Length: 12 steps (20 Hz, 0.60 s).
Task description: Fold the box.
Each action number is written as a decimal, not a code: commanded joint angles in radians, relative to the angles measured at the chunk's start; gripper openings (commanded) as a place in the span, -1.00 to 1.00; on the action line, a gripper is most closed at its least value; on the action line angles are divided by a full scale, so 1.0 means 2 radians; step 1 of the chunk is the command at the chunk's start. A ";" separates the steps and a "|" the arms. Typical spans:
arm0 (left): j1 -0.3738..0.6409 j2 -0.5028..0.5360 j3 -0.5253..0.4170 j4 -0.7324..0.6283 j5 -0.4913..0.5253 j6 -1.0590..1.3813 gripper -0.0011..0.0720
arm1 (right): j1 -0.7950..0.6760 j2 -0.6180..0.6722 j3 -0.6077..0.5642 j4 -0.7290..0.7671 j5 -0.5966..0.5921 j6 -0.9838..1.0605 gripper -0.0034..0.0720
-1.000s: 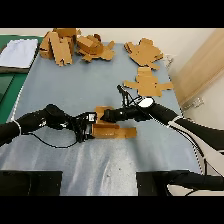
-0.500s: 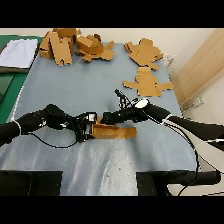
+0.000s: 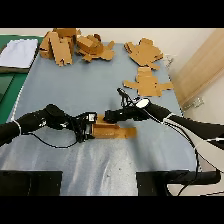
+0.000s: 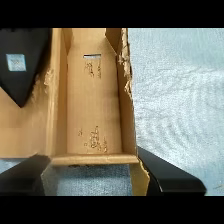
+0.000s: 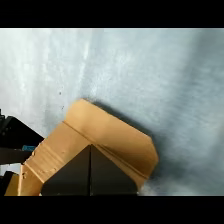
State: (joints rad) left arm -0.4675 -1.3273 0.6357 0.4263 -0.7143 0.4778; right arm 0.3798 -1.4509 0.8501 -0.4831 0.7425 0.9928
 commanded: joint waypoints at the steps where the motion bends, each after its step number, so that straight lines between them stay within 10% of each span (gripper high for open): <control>1: 0.000 0.000 0.000 0.000 0.000 0.000 0.14 | -0.028 0.023 0.003 -0.010 -0.028 -0.003 -0.90; 5: 0.000 0.000 0.000 0.000 0.000 0.000 0.14 | -0.101 0.088 0.003 -0.087 -0.033 0.004 -0.90; 12: 0.000 0.000 0.000 0.000 0.000 0.000 0.14 | -0.084 0.199 -0.051 -0.305 0.122 -0.028 -0.90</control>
State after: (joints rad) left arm -0.4675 -1.3273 0.6357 0.4263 -0.7143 0.4778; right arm 0.1848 -1.1454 0.8066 -0.9142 0.8734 0.9882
